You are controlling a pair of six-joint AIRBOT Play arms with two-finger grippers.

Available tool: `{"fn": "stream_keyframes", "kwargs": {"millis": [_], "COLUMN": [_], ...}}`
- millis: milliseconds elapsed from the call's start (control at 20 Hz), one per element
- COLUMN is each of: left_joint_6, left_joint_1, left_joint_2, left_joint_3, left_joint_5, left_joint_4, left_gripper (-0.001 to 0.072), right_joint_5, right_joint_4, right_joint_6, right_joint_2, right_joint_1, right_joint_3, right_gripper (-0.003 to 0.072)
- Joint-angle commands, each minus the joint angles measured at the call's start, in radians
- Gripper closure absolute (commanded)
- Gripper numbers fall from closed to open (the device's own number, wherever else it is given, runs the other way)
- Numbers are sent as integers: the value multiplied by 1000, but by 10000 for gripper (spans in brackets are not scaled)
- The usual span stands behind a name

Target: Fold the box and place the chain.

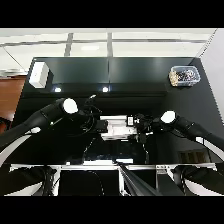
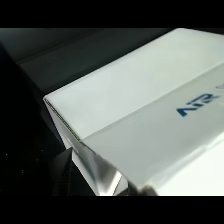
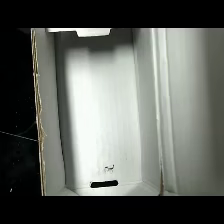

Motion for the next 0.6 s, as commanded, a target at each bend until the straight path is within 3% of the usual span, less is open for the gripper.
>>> {"fn": "stream_keyframes", "kwargs": {"millis": [0,350,550], "left_joint_6": [-264,-550,-644], "left_joint_1": [-74,-192,-240], "left_joint_2": [0,-18,-93], "left_joint_3": [17,50,141], "left_joint_5": [30,16,-126], "left_joint_4": [212,457,500], "left_gripper": [322,322,322], "right_joint_5": [-2,-2,-2], "right_joint_4": [1,1,1], "right_joint_6": [0,1,0], "right_joint_2": [-1,-1,-1], "right_joint_1": [1,1,1], "right_joint_3": [-1,-1,-1], "right_gripper": [451,451,451]}}
